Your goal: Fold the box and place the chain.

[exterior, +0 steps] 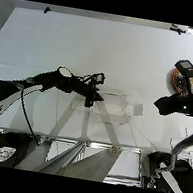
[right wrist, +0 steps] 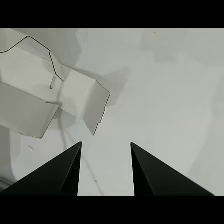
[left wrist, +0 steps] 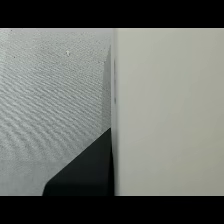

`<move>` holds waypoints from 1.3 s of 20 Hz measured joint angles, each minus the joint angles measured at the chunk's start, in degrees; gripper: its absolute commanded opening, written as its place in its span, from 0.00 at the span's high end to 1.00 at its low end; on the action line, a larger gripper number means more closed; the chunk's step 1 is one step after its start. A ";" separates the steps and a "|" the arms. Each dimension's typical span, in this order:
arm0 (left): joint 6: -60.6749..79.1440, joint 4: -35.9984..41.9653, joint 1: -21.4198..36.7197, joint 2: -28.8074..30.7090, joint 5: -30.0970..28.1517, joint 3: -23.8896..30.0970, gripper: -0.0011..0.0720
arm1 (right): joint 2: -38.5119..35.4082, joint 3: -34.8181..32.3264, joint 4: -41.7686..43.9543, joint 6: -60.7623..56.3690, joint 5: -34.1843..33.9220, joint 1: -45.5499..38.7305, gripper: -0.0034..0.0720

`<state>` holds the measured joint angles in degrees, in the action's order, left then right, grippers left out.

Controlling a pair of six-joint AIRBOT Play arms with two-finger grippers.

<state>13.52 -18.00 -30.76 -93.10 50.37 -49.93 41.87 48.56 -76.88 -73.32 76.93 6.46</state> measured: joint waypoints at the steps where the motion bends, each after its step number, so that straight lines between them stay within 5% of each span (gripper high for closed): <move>1: -0.02 0.00 0.00 0.00 0.00 0.00 0.97 | 0.00 0.00 0.24 0.22 0.00 0.00 0.50; 21: -2.01 -3.45 0.00 0.02 1.84 0.00 0.97 | 0.00 0.00 1.22 4.37 -0.07 0.00 0.50; 22: -2.14 -3.52 0.00 0.02 1.84 0.00 0.97 | 0.00 0.00 1.22 4.39 -0.09 0.00 0.53; 24: -2.14 -3.65 0.00 0.02 1.84 0.00 0.97 | 0.00 0.00 1.22 4.59 -0.81 0.00 0.74; 26: -2.14 -3.69 0.00 0.02 1.84 0.00 0.97 | 0.00 0.00 1.29 4.66 -2.67 0.00 0.76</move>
<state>11.38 -21.69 -30.76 -93.08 52.21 -49.93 41.87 48.56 -75.59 -68.66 74.26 6.46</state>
